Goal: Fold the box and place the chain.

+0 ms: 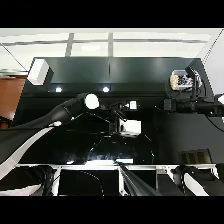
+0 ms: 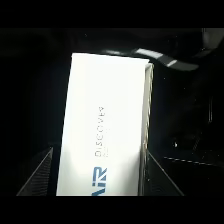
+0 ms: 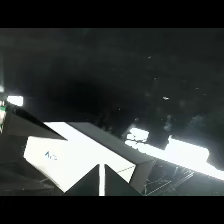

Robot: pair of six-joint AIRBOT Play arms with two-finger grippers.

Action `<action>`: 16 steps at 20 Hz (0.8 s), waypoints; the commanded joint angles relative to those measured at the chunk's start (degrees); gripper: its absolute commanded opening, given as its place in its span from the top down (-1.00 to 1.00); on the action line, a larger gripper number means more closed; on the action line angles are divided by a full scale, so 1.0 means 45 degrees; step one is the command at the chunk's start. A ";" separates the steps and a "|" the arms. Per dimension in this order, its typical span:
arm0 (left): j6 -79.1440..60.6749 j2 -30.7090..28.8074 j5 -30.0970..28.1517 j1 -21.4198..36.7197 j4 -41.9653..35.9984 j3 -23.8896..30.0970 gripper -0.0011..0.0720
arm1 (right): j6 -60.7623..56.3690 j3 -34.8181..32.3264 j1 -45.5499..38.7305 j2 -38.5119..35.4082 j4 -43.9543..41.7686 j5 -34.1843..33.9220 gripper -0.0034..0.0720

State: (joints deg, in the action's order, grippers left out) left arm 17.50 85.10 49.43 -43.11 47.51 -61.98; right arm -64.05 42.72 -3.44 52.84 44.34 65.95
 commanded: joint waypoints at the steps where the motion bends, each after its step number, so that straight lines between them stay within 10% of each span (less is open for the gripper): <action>1: 0.0534 0.0243 0.0457 -0.0039 0.0330 -0.0204 -0.97 | 0.0000 0.0010 0.0000 -0.0010 0.0078 -0.0146 0.79; 16: 0.0544 0.0529 0.0389 -0.0194 0.0345 -0.0228 -0.98 | 0.0000 0.0010 0.0000 -0.0005 0.0083 -0.0141 0.79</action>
